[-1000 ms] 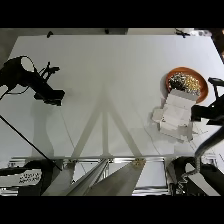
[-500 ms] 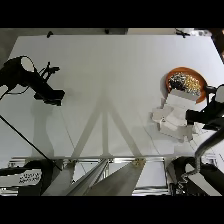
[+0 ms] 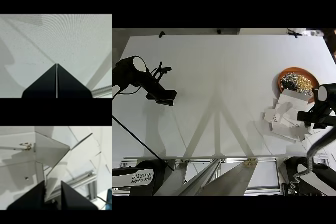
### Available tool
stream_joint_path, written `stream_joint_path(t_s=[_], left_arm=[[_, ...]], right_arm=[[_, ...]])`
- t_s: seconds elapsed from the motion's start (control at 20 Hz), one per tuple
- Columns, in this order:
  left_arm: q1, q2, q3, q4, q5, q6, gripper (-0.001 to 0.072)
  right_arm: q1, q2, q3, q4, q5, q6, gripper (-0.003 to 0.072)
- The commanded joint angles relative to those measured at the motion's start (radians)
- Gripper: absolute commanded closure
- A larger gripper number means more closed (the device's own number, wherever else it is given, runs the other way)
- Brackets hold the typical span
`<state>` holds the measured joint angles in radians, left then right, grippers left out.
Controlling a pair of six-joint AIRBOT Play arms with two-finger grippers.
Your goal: Fold the box and place the chain.
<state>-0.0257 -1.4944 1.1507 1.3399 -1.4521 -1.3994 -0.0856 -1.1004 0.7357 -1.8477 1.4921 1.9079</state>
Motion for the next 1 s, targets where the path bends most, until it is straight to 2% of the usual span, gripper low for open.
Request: stream_joint_path(t_s=[0.0,0.2,0.3,0.6,0.7,0.85,0.95], left_arm=[[0.001,0.001,0.0,0.0,0.0,0.0,0.0698],[0.001,0.001,0.0,0.0,0.0,0.0,0.0698],[0.001,0.001,0.0,0.0,0.0,0.0,0.0698],[0.001,0.001,0.0,0.0,0.0,0.0,0.0698],[0.001,0.001,0.0,0.0,0.0,0.0,0.0698],[0.001,0.001,0.0,0.0,0.0,0.0,0.0698],[0.001,0.001,0.0,0.0,0.007,0.0,0.0698]], right_arm=[[0.001,-0.009,0.0,-0.041,0.011,-0.002,0.0667],[0.008,0.003,0.0,0.034,0.006,-0.129,0.068],[0.069,0.053,0.0,0.051,-0.056,-0.19,0.068],[0.329,0.274,0.0,0.222,-0.405,-0.222,0.0682],[0.382,0.283,-0.014,0.3,-0.472,-0.223,0.0682],[0.489,0.283,-0.12,0.423,-0.664,-0.219,0.0682],[0.563,0.283,-0.191,0.429,-0.755,-0.189,0.0682]])
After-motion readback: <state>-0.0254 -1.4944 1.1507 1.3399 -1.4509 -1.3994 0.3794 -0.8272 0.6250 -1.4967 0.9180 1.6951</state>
